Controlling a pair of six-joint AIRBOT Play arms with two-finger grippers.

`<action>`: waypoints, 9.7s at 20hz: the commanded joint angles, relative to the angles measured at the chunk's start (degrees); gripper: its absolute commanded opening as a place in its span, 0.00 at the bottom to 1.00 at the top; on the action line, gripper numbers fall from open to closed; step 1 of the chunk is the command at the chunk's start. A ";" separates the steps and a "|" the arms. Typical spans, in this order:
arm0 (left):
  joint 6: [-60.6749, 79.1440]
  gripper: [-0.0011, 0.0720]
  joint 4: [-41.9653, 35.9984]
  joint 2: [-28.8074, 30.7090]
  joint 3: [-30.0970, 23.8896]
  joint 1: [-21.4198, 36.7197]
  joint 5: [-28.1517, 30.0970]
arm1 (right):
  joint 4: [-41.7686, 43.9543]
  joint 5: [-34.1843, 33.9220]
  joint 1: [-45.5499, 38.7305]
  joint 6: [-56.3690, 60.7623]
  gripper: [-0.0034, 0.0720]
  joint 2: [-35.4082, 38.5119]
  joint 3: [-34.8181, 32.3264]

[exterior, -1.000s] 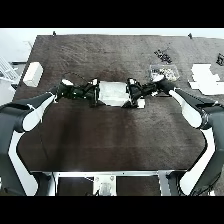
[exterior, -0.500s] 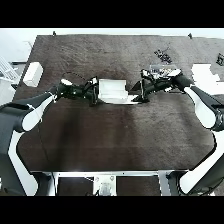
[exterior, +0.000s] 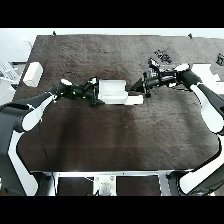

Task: Fold the box and place the chain.

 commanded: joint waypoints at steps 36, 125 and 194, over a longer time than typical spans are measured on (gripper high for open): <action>-1.46 0.47 -0.04 0.00 -0.02 -0.04 0.04 | -12.15 -16.92 7.04 18.05 0.06 -2.86 11.30; -1.46 0.47 -0.09 0.00 -0.02 -0.07 0.00 | -17.70 -17.94 -12.44 55.25 0.06 9.33 -15.34; -1.49 0.47 -0.09 0.00 -0.02 -0.07 -0.07 | -41.64 -21.46 19.34 103.47 0.55 3.52 2.14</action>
